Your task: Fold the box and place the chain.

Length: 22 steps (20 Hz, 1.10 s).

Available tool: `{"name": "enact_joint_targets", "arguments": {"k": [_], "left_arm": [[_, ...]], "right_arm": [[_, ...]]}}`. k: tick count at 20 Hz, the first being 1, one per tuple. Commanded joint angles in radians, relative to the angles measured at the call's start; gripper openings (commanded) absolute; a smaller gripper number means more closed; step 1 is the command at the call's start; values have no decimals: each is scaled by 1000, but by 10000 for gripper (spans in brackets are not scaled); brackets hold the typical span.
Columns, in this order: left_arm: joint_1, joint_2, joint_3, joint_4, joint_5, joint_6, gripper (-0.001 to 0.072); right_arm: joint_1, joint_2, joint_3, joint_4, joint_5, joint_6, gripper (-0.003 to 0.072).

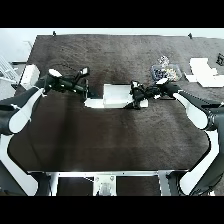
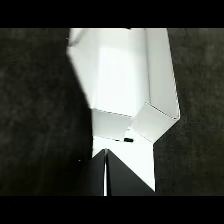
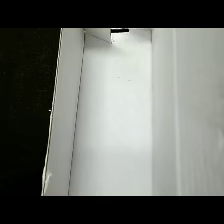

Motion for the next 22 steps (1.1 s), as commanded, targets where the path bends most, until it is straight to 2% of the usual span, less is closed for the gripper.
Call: {"name": "enact_joint_targets", "arguments": {"k": [1,3,5,10,13,18,22], "left_arm": [[41,57,0,-9,-21,-224,19],[74,104,0,19,-15,-379,18],[111,148,-1,103,-15,-520,18],[185,168,-19,219,-60,-844,19],[184,168,-82,266,-20,-990,20],[183,167,-189,261,-1,-1135,20],[138,142,-206,241,22,-1182,20]], "right_arm": [[-1,0,0,0,-1,1,599],[-1,0,0,0,-1,1,599],[-1,0,0,0,-1,1,599],[-1,0,0,0,-1,2,599],[-1,0,0,0,-1,1,599],[-1,0,0,0,-1,1,599],[-1,0,0,0,-1,1,599]]}}
